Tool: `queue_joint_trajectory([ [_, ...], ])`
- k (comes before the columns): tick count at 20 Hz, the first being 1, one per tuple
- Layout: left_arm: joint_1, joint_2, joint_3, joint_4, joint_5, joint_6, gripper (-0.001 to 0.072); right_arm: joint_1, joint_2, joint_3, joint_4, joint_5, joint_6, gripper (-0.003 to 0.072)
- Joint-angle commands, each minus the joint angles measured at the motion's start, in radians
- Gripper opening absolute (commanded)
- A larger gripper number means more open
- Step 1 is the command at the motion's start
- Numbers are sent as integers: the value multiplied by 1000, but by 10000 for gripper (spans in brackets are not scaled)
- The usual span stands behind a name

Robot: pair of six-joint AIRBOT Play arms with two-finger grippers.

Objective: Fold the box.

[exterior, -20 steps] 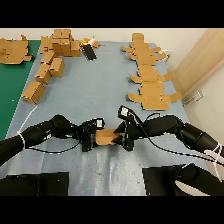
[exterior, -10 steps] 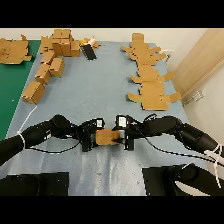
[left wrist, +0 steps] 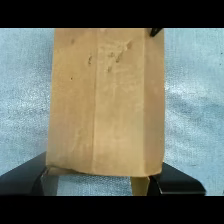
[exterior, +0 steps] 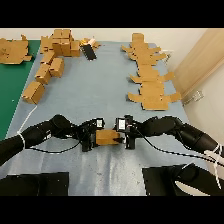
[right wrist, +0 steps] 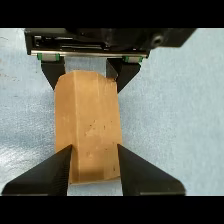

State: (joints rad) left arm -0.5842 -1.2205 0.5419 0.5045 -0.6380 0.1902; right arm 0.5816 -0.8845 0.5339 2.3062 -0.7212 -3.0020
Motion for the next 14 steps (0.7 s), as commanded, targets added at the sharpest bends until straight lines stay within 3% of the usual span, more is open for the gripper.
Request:
queue_joint_trajectory([
  [1, -1, 1, 0, 0, 0, 0, 428, 0, 0, 1, -11, 6, -2, 366],
  [3, -1, 1, 0, 0, 0, 0, 428, 1, 0, 1, -43, 10, -2, 337],
  [4, -1, 1, 0, 0, 0, 0, 427, 1, 0, 1, -47, 10, -2, 269],
  [6, -1, 0, 0, 0, 0, 0, 428, 1, 0, 1, -47, 9, -2, 265],
  [7, -1, 0, 0, 0, 0, 0, 427, 1, 1, 1, -47, 9, -2, 222],
  [11, -1, 0, 0, 0, 0, 0, 427, 2, 1, 1, -47, 9, -2, 215],
  [14, -1, 0, 0, 0, 0, 0, 428, 24, 3, 3, -52, 14, -1, 169],
])
